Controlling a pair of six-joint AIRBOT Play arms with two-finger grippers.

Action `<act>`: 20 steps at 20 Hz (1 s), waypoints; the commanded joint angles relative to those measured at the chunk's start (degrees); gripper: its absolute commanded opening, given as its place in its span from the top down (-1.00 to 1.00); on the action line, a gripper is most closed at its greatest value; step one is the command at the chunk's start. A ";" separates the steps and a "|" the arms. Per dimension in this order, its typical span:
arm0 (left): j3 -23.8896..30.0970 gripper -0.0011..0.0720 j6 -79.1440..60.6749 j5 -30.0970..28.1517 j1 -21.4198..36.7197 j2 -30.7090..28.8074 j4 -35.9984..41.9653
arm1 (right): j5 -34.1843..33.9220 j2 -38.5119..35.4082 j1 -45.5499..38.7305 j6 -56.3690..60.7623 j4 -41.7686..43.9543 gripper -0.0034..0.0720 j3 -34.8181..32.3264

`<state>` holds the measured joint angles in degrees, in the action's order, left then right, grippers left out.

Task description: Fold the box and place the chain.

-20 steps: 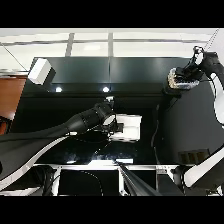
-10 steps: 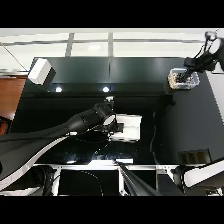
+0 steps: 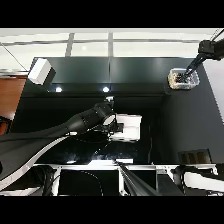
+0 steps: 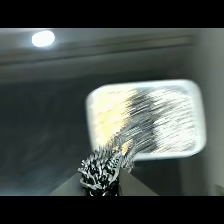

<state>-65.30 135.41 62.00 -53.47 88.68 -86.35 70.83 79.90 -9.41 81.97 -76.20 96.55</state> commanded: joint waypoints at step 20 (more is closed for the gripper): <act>-0.02 0.90 0.00 -0.26 0.02 -0.04 0.04 | 12.41 -41.83 13.94 -13.20 33.92 0.88 -50.16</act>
<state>-65.30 135.41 61.95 -53.47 88.68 -86.30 84.73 38.74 -0.84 68.77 -45.30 53.10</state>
